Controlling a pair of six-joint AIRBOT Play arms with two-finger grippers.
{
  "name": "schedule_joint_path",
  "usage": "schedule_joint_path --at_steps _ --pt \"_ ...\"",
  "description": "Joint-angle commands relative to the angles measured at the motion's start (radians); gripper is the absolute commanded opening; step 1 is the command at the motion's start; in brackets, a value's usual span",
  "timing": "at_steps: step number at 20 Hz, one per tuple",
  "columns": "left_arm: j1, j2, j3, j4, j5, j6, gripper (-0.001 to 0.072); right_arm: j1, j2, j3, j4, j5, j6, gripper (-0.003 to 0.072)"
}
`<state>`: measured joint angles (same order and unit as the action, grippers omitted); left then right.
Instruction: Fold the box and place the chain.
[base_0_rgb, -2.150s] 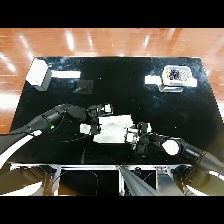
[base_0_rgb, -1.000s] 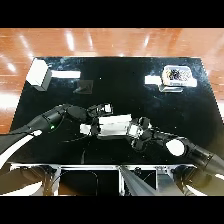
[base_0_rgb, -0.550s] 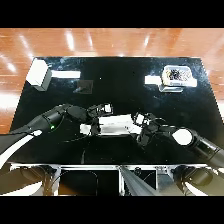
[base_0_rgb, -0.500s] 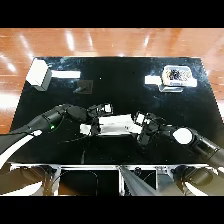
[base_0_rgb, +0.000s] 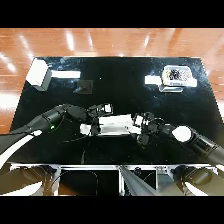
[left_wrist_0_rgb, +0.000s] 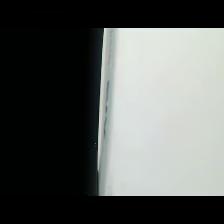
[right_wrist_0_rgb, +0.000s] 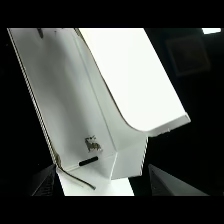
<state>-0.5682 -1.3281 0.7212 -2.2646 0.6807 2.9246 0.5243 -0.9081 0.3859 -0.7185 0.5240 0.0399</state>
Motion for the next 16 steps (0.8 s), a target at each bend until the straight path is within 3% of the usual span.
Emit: schedule_joint_path --at_steps 1,16 --pt "0.0 0.0 0.001 0.001 0.0 0.001 0.002 -0.001 -0.03 0.0 0.148 -0.005 -0.193 0.0706" --pt "0.0 0.0 0.001 0.001 0.001 0.001 0.002 -0.034 -0.055 0.024 0.221 -0.003 -0.268 0.0705"
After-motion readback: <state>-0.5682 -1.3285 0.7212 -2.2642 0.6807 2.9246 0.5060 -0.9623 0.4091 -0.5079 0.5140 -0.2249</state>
